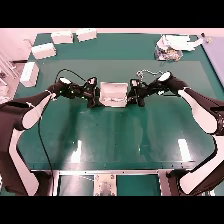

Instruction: Fold the box and place the chain.

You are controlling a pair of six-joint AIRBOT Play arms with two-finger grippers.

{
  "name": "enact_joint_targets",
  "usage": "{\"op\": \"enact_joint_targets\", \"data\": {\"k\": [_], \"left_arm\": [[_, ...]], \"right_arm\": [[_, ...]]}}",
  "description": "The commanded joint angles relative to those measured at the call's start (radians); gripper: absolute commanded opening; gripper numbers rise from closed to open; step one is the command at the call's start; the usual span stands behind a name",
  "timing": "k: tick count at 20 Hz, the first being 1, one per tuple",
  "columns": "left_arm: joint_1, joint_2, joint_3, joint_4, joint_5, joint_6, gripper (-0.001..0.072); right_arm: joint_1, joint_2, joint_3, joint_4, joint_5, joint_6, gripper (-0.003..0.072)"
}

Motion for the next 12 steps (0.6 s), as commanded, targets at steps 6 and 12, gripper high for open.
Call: {"op": "enact_joint_targets", "data": {"k": [6, 12], "left_arm": [[0.001, 0.001, 0.000, 0.000, 0.000, 0.000, 0.0353], [0.001, 0.001, 0.000, 0.000, 0.000, 0.000, 0.0353]], "right_arm": [[0.000, 0.009, 0.000, -0.044, -0.002, 0.150, 0.0005], [0.000, 0.138, 0.000, 0.029, 0.052, 0.224, 0.0005]]}}
